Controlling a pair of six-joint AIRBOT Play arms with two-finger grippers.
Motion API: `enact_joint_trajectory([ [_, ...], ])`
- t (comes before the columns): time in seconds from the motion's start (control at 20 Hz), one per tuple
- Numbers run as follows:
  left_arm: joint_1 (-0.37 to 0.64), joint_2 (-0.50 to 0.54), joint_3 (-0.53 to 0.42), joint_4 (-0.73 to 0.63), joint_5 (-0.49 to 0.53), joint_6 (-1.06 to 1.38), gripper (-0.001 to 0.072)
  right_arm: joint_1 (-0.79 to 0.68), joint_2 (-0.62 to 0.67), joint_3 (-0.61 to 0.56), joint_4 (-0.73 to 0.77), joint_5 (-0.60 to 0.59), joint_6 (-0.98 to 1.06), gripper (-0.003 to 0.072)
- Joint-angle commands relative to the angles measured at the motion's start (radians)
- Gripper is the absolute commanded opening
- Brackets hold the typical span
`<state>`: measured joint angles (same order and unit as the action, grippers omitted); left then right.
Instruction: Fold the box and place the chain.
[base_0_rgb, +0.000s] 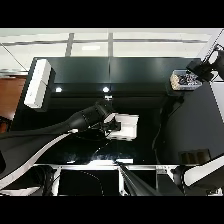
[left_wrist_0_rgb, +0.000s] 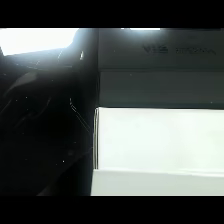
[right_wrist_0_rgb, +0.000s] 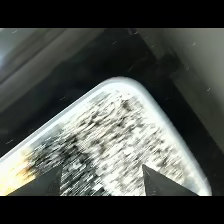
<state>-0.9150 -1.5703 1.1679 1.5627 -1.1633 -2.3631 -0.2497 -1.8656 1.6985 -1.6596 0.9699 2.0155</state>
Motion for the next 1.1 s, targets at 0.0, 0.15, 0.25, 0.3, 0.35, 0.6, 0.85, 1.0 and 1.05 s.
enact_joint_trajectory([
  [0.0,0.0,0.0,0.0,0.0,-0.001,0.0,0.0029,-0.021,-0.055,0.031,-0.028,-0.009,0.016,0.0546],
  [0.15,0.0,0.0,0.0,0.0,-0.001,0.001,0.0029,-0.029,-0.075,0.031,-0.027,-0.03,0.014,0.0546],
  [0.25,0.0,0.0,0.0,0.0,-0.001,0.001,0.0029,-0.029,-0.093,0.031,-0.012,-0.04,0.013,0.0547],
  [0.3,0.0,0.0,0.0,0.0,-0.001,0.0,0.0029,-0.028,-0.101,0.031,0.002,-0.043,0.01,0.0545],
  [0.35,0.0,0.0,0.0,0.0,-0.001,0.0,0.0029,-0.028,-0.103,0.031,0.012,-0.046,0.002,0.0465],
  [0.6,0.0,0.0,0.0,0.0,-0.001,0.0,0.0029,-0.027,-0.089,0.103,0.013,0.047,-0.072,0.0057],
  [0.85,0.0,0.0,0.0,0.0,-0.001,0.0,0.0029,-0.027,0.031,0.138,0.014,0.102,-0.211,0.0039],
  [1.0,0.0,0.0,0.0,0.0,-0.001,0.001,0.0029,-0.027,0.137,0.14,0.014,0.135,-0.301,0.0038],
  [1.05,0.0,0.0,0.0,0.0,0.0,0.001,0.0029,-0.027,0.174,0.14,0.014,0.141,-0.332,0.0038],
])
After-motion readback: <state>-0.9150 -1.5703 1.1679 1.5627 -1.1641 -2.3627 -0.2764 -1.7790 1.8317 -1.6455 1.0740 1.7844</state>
